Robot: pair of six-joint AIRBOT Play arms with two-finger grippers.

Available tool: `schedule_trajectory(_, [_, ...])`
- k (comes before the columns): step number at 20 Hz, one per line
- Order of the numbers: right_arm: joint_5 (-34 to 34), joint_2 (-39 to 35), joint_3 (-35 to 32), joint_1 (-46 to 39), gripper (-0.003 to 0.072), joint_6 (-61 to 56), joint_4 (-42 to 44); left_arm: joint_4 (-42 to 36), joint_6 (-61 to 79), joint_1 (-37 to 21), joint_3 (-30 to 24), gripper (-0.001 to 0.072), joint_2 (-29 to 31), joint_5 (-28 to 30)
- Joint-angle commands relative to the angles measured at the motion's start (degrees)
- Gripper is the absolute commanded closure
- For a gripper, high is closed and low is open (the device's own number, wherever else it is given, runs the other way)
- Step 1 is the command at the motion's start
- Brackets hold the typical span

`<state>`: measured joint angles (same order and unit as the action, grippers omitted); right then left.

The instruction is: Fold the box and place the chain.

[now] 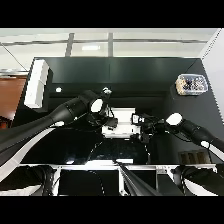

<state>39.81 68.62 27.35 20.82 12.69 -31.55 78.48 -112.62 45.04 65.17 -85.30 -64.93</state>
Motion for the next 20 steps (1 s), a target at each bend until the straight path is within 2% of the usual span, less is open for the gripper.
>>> schedule_trajectory(1, [0.0, 0.0, 0.0, 0.0, 0.0283, 0.0, 0.0, -3.5, -0.3, 0.2, 0.4, 0.0257, -0.1, -0.2])
schedule_trajectory(8, [0.0, 0.0, 0.0, 0.0, 0.0283, 0.0, 0.0, -6.5, -0.3, 0.3, 0.4, 0.0268, -0.1, 0.3])
schedule_trajectory(9, [0.0, 0.0, 0.0, 0.0, 0.0283, 0.0, 0.0, -5.8, -0.3, 0.3, 0.4, 0.0269, -0.2, 0.0])
schedule_trajectory(11, [0.0, 0.0, 0.0, 0.0, 0.0283, 0.0, 0.0, -4.7, -0.4, 0.3, 0.4, 0.0337, -0.2, -0.3])
schedule_trajectory(12, [0.0, 0.0, 0.0, 0.0, 0.0283, 0.0, 0.0, -4.3, -0.9, 0.3, 0.4, 0.0346, -0.3, -0.2])
schedule_trajectory(20, [0.0, 0.0, 0.0, 0.0, 0.0283, 0.0, 0.0, 2.8, -8.2, 1.4, 0.4, 0.0346, -2.0, -0.2])
